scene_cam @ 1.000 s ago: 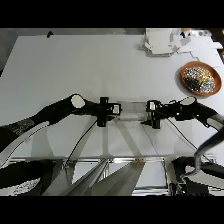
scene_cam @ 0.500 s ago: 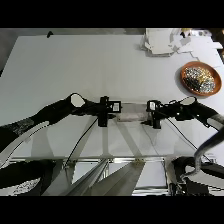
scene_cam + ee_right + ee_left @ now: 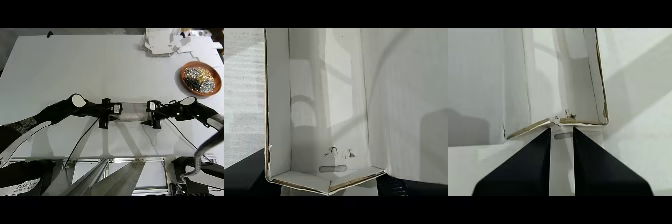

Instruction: Fold the box and place the chain.

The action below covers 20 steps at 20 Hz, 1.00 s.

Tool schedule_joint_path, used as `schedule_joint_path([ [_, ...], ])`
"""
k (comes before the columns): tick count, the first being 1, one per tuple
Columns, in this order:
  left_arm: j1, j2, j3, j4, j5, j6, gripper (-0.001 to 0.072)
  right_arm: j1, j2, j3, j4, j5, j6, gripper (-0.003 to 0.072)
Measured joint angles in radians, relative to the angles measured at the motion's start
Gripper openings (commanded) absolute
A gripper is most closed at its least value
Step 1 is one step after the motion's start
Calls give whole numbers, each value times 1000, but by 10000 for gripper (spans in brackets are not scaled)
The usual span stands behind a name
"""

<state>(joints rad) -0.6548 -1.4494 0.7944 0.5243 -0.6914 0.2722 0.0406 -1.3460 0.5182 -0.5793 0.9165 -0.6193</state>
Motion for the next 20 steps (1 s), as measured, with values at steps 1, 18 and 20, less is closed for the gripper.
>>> schedule_joint_path([
  [1,-3,-1,0,-8,2,6,148,0,0,0,0,0,0,508],
  [18,-51,-60,1,-123,90,17,442,0,0,0,0,0,0,508],
  [20,-51,-50,0,-117,93,-1,213,0,0,0,0,0,1,508],
])
